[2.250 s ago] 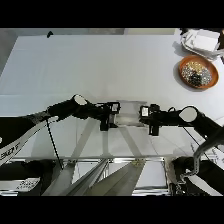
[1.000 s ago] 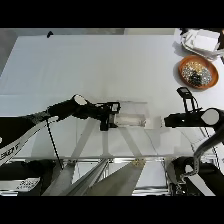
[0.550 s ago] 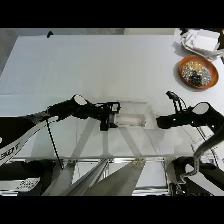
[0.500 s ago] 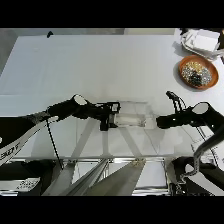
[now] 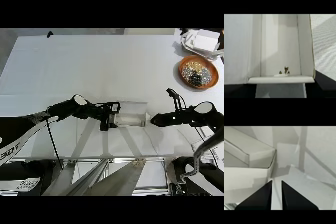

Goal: Fold the box and place the chain.

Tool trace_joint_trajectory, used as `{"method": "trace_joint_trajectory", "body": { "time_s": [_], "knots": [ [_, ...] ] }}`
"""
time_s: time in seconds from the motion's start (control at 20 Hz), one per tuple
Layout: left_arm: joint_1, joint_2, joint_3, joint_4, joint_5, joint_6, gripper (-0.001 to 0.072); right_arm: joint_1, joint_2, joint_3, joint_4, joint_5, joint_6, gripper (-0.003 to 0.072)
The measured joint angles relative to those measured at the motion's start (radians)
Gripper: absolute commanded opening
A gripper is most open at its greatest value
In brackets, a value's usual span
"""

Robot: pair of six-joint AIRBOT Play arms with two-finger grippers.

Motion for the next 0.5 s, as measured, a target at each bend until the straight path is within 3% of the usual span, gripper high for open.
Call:
{"method": "trace_joint_trajectory", "body": {
  "time_s": [0.1,0.2,0.25,0.45,0.5],
  "knots": [
    [0.0,0.0,0.0,0.0,0.0,0.0,0.0332,0.0,0.027,0.0,0.011,0.022,-0.003,0.0283],
    [0.0,0.0,0.0,0.0,0.0,0.0,0.0332,0.0,0.042,0.0,0.019,0.048,-0.005,0.0298],
    [0.0,0.0,0.0,0.0,0.0,0.0,0.0332,0.0,0.046,0.0,0.023,0.056,-0.006,0.0356],
    [0.0,0.0,0.0,0.0,0.0,0.0,0.0332,0.003,0.054,0.0,0.041,0.076,-0.007,0.0369],
    [0.0,0.0,0.0,0.0,0.0,0.0,0.0332,0.009,0.055,0.0,0.045,0.076,-0.007,0.0416]
  ]
}}
